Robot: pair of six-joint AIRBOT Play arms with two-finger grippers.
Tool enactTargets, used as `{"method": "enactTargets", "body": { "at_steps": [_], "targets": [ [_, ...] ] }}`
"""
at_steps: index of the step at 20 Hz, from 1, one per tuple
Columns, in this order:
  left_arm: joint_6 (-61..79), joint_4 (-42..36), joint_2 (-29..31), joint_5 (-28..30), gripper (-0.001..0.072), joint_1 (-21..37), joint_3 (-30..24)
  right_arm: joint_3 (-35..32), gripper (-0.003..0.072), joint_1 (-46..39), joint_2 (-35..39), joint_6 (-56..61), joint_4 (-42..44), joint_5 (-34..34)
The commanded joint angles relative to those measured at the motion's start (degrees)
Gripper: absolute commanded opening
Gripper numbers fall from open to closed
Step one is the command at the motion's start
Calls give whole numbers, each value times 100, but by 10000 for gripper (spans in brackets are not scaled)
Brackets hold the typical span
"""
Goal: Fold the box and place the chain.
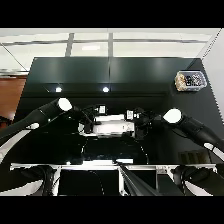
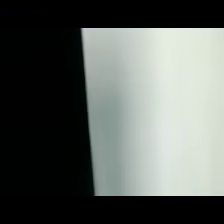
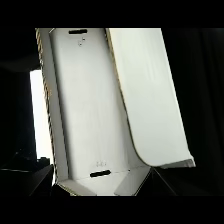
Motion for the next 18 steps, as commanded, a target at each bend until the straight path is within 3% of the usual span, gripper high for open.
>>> {"method": "enactTargets", "body": {
  "at_steps": [1,7,11,18],
  "targets": [
    [-13,2,-2,-15,25,-4,-2,15,714,-63,-4,-61,120,-57],
    [-13,4,-2,-15,25,-2,-2,15,714,-142,-127,-116,271,-229],
    [-15,2,0,-13,25,-2,-2,15,714,-140,-444,-1067,857,308],
    [-15,4,0,-7,25,-2,-2,15,714,-140,-1016,-1217,852,293]
  ]
}}
